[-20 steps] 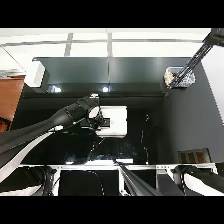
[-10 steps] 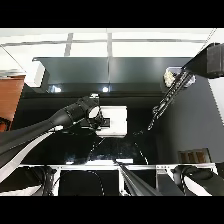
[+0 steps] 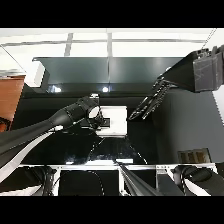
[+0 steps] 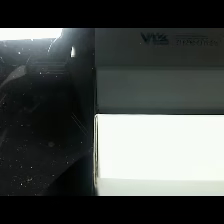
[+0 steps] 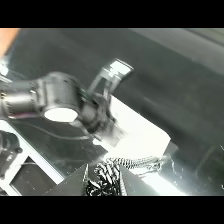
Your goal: Fold the box and place the chain.
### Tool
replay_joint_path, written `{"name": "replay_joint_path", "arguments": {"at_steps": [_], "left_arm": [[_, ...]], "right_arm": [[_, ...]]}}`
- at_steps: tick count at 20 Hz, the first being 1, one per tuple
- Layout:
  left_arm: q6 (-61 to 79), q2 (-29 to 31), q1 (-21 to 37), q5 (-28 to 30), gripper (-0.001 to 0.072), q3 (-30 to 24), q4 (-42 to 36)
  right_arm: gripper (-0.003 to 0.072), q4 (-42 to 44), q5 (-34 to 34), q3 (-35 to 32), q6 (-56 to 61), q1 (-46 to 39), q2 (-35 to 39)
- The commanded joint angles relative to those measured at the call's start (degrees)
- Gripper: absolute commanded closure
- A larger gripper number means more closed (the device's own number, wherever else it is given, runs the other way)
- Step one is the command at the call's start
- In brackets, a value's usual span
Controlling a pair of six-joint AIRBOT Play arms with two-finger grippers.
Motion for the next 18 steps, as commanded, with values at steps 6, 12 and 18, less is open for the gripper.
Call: {"name": "replay_joint_path", "arguments": {"at_steps": [6, 12, 18], "left_arm": [[0.02, 0.0, -0.04, 0.09, 0.0679, 0.0, 0.02], [0.02, 0.0, -0.04, 0.09, 0.0679, 0.0, 0.04], [0.02, 0.0, -0.04, 0.02, 0.0679, 0.0, 0.04]], "right_arm": [[0.0678, 4.59, -9.88, 0.0, -0.87, 4.31, -2.05], [0.0677, 4.44, -10.43, -0.22, -0.35, 6.64, -5.86], [0.0677, 3.58, -10.01, -3.28, 0.07, 6.64, -8.63]]}}
